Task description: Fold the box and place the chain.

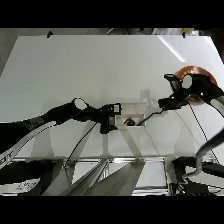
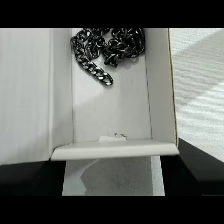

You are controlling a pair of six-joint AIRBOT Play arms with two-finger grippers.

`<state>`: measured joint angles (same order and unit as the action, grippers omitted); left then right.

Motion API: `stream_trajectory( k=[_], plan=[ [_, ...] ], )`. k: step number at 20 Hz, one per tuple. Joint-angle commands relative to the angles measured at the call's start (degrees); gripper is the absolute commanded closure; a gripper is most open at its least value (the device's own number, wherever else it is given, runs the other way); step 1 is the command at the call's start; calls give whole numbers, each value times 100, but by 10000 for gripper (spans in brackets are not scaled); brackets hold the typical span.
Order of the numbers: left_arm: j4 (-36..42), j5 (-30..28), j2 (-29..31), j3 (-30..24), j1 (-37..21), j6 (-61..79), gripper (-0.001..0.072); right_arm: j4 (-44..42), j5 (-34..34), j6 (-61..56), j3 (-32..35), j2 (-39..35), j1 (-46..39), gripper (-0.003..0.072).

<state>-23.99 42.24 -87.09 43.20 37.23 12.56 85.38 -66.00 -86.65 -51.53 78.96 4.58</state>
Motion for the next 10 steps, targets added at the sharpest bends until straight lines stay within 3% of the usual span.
stream_trajectory(
  k=[1, 5, 10],
  plan=[
    [-2, 0, 2, -2, 0, 2, 454, 122, 149, -79, 63, 66, -2, 430],
    [-2, 0, 2, -2, 0, 0, 454, 116, 417, -81, 192, 72, 0, 437],
    [-2, 0, 2, -2, 0, 0, 454, 116, 490, -81, 197, 96, 0, 534]
  ],
)
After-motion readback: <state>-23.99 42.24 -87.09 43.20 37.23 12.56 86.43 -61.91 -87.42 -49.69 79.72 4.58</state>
